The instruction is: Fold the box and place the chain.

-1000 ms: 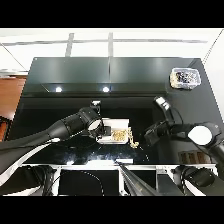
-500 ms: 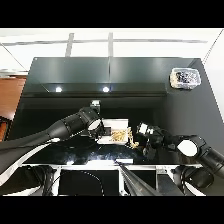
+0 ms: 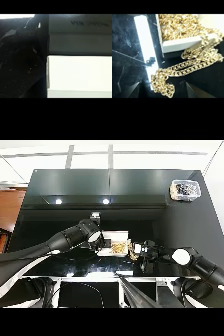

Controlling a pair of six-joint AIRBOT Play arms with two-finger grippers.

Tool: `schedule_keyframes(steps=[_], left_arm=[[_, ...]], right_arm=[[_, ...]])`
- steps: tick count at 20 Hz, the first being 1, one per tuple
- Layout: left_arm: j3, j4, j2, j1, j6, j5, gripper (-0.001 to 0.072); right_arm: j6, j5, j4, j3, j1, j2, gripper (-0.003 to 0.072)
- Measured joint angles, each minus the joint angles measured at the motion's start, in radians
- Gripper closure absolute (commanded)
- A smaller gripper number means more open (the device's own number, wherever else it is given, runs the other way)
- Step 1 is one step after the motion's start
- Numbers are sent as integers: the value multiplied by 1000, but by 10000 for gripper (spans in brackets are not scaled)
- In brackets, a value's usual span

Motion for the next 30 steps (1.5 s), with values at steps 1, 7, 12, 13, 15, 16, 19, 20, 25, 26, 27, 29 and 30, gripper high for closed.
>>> schedule_keyframes(steps=[1, 7, 12, 13, 15, 16, 19, 20, 25, 26, 27, 29, 30], left_arm=[[0, 0, 0, 0, 0, 0, 681], [0, 0, 0, 0, 0, 0, 681], [0, 0, 0, 0, 0, 0, 681], [0, 0, 0, 0, 0, 0, 681], [0, 0, 0, 0, 0, 0, 681], [0, 0, 0, 0, 0, 0, 681], [0, 0, 0, 0, 0, 0, 681], [0, 0, 0, 0, 0, 0, 681], [0, 0, 0, 1, 0, 0, 681], [0, 0, 0, 1, 0, 0, 681], [0, 0, 0, 1, 0, 0, 681], [0, 0, 0, 1, 0, 1, 681], [0, 0, 0, 1, 0, 1, 681]], right_arm=[[-8, -13, 6, 0, 1, -14, -9], [-23, -61, 14, 0, 2, -51, 493], [23, -58, 16, 11, 2, -56, 644], [43, -49, 13, 22, 2, -56, 644], [110, -12, -6, 57, -1, -53, 644], [156, 13, -26, 81, -2, -50, 644], [318, 122, -120, 171, -14, -28, 645], [360, 161, -147, 205, -21, -18, 644], [499, 390, -220, 411, -77, 53, 645], [521, 430, -227, 454, -85, 65, 646], [549, 459, -227, 502, -94, 77, 646], [609, 502, -214, 587, -102, 90, 646], [634, 513, -188, 622, -106, 94, 646]])
